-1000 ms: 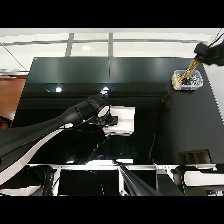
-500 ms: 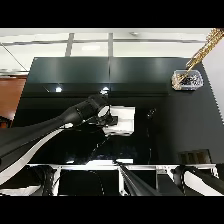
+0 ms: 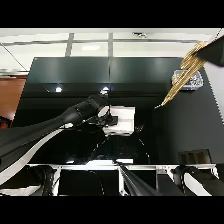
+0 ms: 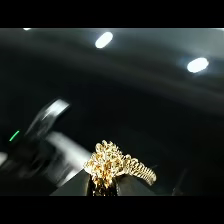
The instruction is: Fold the box and place the chain.
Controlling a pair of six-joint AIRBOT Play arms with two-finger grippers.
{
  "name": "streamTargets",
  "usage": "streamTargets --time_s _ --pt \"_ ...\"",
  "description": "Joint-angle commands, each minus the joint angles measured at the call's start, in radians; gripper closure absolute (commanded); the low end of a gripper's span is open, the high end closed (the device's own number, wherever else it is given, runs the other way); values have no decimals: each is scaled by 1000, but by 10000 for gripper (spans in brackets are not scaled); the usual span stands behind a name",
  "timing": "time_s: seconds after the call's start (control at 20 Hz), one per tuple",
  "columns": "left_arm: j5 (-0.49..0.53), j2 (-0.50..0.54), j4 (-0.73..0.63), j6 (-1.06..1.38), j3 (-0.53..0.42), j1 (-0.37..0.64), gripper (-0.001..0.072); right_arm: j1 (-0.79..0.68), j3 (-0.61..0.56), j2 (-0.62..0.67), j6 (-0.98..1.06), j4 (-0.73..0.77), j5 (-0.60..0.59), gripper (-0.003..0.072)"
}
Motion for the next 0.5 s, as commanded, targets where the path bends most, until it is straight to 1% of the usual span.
streamTargets --time_s 0.0,0.2,0.45 --pt "-1 0 0 0 0 0 682 149 -66 31 -16 48 49 675" --pt "-1 0 0 0 0 0 682 314 -133 29 -4 67 -95 675" --pt "3 0 0 0 0 0 682 406 -219 -4 22 66 -204 675"
